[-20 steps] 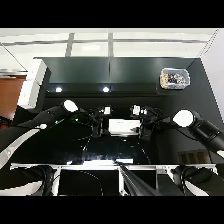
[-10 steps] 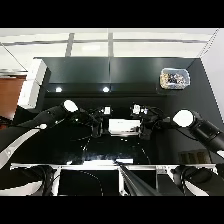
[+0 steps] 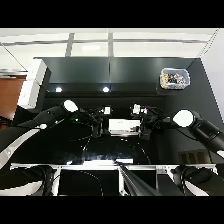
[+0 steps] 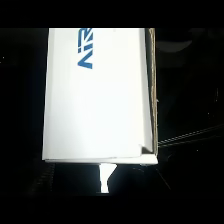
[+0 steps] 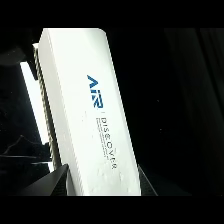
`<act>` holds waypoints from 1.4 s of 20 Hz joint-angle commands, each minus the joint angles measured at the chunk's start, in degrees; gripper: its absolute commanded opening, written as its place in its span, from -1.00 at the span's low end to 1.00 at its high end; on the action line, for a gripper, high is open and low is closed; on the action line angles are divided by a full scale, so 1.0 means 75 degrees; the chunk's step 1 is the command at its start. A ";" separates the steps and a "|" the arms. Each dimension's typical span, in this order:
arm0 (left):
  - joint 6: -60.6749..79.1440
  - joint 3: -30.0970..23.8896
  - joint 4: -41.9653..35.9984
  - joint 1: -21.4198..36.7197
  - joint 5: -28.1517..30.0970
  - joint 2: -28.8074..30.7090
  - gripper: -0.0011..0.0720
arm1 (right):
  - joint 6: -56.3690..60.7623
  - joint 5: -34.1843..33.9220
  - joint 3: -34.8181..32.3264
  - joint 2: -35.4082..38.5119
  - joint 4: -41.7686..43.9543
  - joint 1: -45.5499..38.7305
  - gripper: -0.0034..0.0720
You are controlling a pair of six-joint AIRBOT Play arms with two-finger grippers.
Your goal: Fold the box and place the chain.
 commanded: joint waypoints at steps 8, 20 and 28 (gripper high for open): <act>0.0006 0.0003 0.0000 -0.0006 0.0003 -0.0003 -0.05 | 0.0003 0.0017 0.0003 -0.0006 0.0000 0.0006 0.40; 0.0006 0.0003 0.0000 -0.0006 0.0003 -0.0003 -0.05 | 0.0000 0.0017 0.0003 -0.0006 -0.0023 0.0006 0.40; 0.0009 0.0003 0.0000 -0.0006 0.0003 -0.0003 -0.05 | 0.0003 0.0020 0.0003 -0.0006 -0.0023 0.0006 0.20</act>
